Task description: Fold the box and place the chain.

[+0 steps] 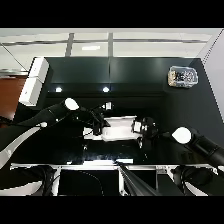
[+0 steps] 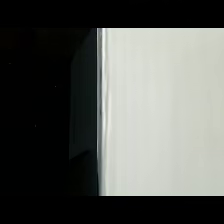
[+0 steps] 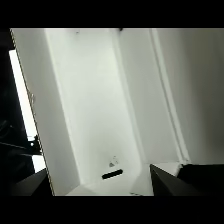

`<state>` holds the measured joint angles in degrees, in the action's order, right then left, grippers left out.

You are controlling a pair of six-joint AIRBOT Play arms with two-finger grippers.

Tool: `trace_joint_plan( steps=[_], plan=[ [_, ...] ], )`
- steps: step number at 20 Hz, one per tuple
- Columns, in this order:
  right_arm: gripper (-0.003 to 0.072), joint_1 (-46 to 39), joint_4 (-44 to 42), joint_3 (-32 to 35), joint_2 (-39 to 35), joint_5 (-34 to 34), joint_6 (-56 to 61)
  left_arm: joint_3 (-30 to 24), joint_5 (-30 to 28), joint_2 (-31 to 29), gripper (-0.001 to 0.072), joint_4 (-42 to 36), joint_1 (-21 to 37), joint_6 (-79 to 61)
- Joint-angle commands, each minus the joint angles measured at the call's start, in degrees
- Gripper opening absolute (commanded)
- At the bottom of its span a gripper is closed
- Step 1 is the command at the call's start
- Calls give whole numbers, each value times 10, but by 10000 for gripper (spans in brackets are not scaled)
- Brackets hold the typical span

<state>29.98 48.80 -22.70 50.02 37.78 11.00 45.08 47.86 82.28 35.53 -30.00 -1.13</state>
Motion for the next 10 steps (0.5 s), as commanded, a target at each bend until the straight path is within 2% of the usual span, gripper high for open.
trace_joint_plan(
  steps=[1,4,8,10],
  plan=[
    [707,-43,-4,-37,1,33,9,0,2,0,26,0,0,0],
    [706,-59,-16,-37,2,5,-2,0,2,0,26,0,0,0],
    [706,-60,-113,-37,32,-3,-47,0,2,0,25,0,0,0],
    [706,-64,-135,-37,57,-5,-74,0,2,0,25,0,0,0]
  ],
)
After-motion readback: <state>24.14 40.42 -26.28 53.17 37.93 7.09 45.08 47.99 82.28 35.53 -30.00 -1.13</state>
